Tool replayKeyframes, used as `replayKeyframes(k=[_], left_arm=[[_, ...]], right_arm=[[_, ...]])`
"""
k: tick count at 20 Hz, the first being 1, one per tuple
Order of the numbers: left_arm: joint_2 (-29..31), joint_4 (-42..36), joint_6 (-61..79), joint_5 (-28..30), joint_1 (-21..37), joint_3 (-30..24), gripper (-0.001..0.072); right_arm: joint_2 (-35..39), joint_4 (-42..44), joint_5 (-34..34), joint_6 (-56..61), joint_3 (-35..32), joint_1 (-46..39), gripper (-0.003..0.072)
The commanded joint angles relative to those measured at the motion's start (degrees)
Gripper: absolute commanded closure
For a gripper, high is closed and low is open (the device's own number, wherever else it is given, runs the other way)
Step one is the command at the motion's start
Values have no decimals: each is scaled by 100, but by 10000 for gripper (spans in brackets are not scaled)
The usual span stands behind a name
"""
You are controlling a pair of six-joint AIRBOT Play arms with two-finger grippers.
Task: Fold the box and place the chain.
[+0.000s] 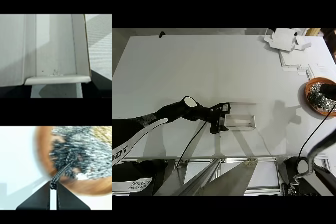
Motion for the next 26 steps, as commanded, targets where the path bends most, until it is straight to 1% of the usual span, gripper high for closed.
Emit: replayKeyframes(k=[1,4,6,8,10,12,15,18,21,23,26], left_arm=[[2,0,2,0,4,-2,337],[2,2,2,2,2,-4,337],[4,2,2,2,2,-2,337],[4,0,2,2,2,-2,337],[4,0,2,0,2,-2,337],[4,0,2,2,2,-2,337],[4,0,2,2,2,-2,337],[4,0,2,2,2,-2,337],[4,0,2,2,2,-2,337],[4,0,2,2,4,-2,337],[4,2,2,2,2,-2,337]], right_arm=[[1187,1025,931,-669,4,452,668],[2028,1891,1707,-1130,4,1134,668],[2380,2138,2068,-1139,4,1698,669],[2581,2350,2269,-1139,2,2310,668],[2610,2664,2321,-1139,-13,2946,668],[2599,2918,2017,-1139,-111,3620,668],[2490,2933,1178,-1141,-396,4610,668],[1985,2796,455,-1143,-546,5300,668],[1283,2747,42,-1143,-549,5506,668],[796,2675,-24,-1145,-549,5506,668],[295,2538,24,-1213,-549,5506,668]])
